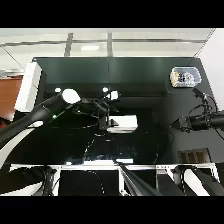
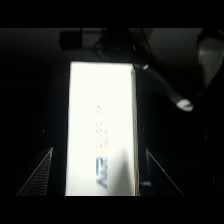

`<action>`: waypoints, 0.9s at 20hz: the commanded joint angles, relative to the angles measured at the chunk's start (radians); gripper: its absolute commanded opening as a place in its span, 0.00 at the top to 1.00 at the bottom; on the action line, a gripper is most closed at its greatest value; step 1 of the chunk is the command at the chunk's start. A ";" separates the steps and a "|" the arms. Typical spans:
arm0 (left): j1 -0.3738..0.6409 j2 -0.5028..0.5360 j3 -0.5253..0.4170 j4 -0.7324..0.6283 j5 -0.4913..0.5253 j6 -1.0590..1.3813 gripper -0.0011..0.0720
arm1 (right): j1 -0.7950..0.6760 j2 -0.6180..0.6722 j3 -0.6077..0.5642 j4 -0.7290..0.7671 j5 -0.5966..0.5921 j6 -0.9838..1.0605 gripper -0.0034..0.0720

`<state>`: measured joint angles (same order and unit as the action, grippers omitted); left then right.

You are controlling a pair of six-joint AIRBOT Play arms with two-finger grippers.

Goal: Fold the box and place the chain.

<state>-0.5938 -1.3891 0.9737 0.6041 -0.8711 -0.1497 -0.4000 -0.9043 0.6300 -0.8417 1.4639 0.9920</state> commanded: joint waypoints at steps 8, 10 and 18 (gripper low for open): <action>-0.044 -0.168 0.084 -0.036 -0.031 -0.169 0.00 | -0.007 0.008 -0.017 0.053 -0.053 -0.051 0.93; -0.062 -0.168 0.084 -0.035 -0.048 -0.168 0.00 | -0.007 0.008 -0.017 0.061 -0.059 -0.058 0.93; -0.129 -0.168 0.085 0.167 -0.033 -0.164 0.00 | -0.007 0.008 -0.017 0.065 -0.059 -0.057 0.93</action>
